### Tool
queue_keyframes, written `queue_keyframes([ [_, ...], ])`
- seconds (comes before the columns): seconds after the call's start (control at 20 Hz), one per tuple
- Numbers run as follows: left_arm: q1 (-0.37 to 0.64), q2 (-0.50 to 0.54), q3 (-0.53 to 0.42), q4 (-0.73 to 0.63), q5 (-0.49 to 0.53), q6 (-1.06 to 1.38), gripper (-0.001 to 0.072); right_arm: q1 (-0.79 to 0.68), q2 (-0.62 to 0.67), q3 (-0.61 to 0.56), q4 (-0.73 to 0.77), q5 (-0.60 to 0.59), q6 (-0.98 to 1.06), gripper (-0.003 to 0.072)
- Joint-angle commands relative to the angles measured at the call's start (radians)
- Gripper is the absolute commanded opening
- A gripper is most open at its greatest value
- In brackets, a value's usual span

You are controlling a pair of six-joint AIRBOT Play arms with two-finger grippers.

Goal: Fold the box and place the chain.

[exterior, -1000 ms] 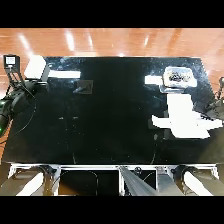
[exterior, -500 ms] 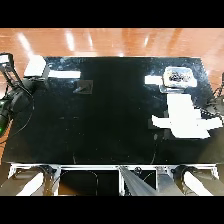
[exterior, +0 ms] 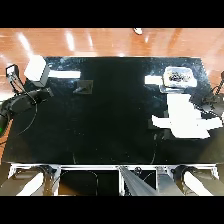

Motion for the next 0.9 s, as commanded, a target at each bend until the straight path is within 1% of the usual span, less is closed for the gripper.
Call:
queue_keyframes([
  [0.0, -0.001, 0.0, 0.002, -0.008, 0.056, -0.01, 0.0615, 0.0, 0.0, 0.002, 0.032, -0.012, -0.039, 0.072],
  [0.05, -0.001, 0.001, 0.007, -0.009, 0.074, -0.009, 0.0618, -0.001, 0.0, 0.009, 0.055, -0.007, -0.109, 0.072],
  [0.1, -0.001, 0.001, 0.021, -0.023, 0.12, -0.006, 0.0613, -0.001, 0.0, 0.025, 0.059, 0.001, -0.161, 0.072],
  [0.2, -0.013, 0.001, 0.049, -0.034, 0.231, 0.031, 0.0606, -0.024, 0.003, 0.061, -0.011, 0.019, -0.218, 0.072],
  [0.3, -0.039, 0.001, 0.059, -0.034, 0.314, 0.057, 0.0606, -0.138, 0.006, 0.072, -0.099, -0.02, -0.217, 0.072],
  [0.35, -0.051, 0.001, 0.059, -0.034, 0.341, 0.032, 0.0603, -0.219, 0.005, 0.071, -0.103, -0.044, -0.221, 0.072],
  [0.45, -0.072, 0.001, 0.059, -0.034, 0.372, 0.029, 0.0604, -0.391, 0.003, 0.071, -0.049, -0.118, -0.234, 0.072],
  [0.5, -0.081, 0.001, 0.059, -0.035, 0.374, 0.027, 0.0604, -0.491, -0.005, 0.072, 0.037, -0.154, -0.292, 0.072],
  [0.55, -0.09, 0.001, 0.059, -0.035, 0.371, 0.018, 0.0604, -0.587, -0.029, 0.079, 0.151, -0.156, -0.391, 0.072],
  [0.6, -0.099, 0.001, 0.059, -0.044, 0.366, 0.018, 0.0604, -0.692, -0.073, 0.098, 0.292, -0.119, -0.517, 0.072],
  [0.65, -0.105, 0.001, 0.059, -0.058, 0.361, 0.018, 0.0604, -0.783, -0.132, 0.128, 0.431, -0.037, -0.633, 0.072],
  [0.7, -0.111, 0.001, 0.059, -0.068, 0.353, 0.02, 0.0605, -0.874, -0.214, 0.174, 0.554, 0.102, -0.73, 0.072],
  [0.75, -0.117, 0.001, 0.059, -0.076, 0.344, 0.023, 0.0605, -0.945, -0.3, 0.226, 0.641, 0.251, -0.773, 0.072],
  [0.8, -0.124, 0.001, 0.059, -0.08, 0.332, 0.024, 0.0606, -1.003, -0.385, 0.279, 0.689, 0.385, -0.769, 0.072],
  [0.85, -0.131, 0.001, 0.059, -0.087, 0.324, 0.023, 0.0607, -1.047, -0.46, 0.335, 0.703, 0.484, -0.752, 0.072],
])
